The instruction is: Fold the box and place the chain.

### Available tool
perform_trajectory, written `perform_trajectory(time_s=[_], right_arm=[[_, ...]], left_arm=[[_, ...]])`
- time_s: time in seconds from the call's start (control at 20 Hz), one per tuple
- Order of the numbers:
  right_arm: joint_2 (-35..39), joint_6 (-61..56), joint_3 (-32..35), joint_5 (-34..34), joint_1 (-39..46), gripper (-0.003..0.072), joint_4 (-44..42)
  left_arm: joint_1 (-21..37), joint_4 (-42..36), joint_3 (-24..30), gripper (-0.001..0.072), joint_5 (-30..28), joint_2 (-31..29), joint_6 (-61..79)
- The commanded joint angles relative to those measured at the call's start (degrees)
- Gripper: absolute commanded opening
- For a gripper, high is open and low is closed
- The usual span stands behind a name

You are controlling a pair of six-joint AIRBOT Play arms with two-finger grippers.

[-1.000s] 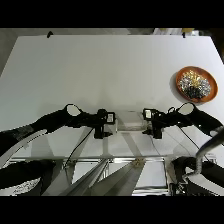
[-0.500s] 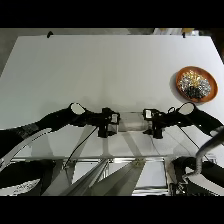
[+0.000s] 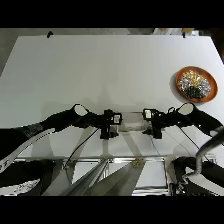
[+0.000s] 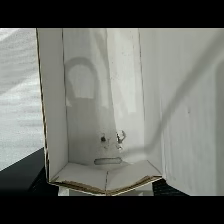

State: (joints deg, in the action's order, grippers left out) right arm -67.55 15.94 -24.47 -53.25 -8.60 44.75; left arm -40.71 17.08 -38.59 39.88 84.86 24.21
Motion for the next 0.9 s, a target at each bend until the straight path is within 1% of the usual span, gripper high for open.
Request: perform_trajectory(time_s=[0.0, 0.15, 0.2, 0.25, 0.3, 0.35, 0.4, 0.5, 0.85], right_arm=[[0.04, 0.0, -0.04, -0.09, 0.04, 0.0315, 0.04], [0.04, 0.0, -0.04, -0.09, 0.04, 0.0315, 0.04], [0.04, 0.0, -0.04, -0.11, 0.04, 0.0315, 0.04], [0.04, 0.0, -0.04, -0.11, 0.04, 0.0315, 0.04], [0.04, 0.0, -0.04, -0.11, 0.04, 0.0315, 0.04], [0.04, 0.0, -0.04, -0.11, 0.04, 0.0315, 0.04], [0.04, 0.0, -0.04, -0.11, 0.04, 0.0315, 0.04], [0.04, 0.0, -0.04, -0.11, 0.04, 0.0315, 0.04], [0.04, 0.02, -0.04, -0.11, 0.04, 0.0315, 0.04]], left_arm=[[-0.04, -0.24, -0.02, 0.0694, -0.72, 0.09, -1.36], [-0.11, -2.27, -0.02, 0.0688, -0.98, 0.09, -1.53], [-0.11, -2.49, -0.02, 0.0642, -1.29, 0.09, -1.57], [-0.11, -2.49, -0.02, 0.048, -1.55, 0.09, -1.73], [-0.11, -2.49, -0.02, 0.0364, -1.53, 0.07, -1.73], [-0.11, -2.49, -0.02, 0.0297, -1.53, 0.07, -1.73], [-0.11, -2.49, -0.02, 0.0256, -1.51, 0.07, -1.7], [-0.09, -2.47, -0.02, 0.0272, -1.49, 0.07, -1.75], [-0.09, -2.49, -0.02, 0.0271, -0.44, -0.04, -1.7]])
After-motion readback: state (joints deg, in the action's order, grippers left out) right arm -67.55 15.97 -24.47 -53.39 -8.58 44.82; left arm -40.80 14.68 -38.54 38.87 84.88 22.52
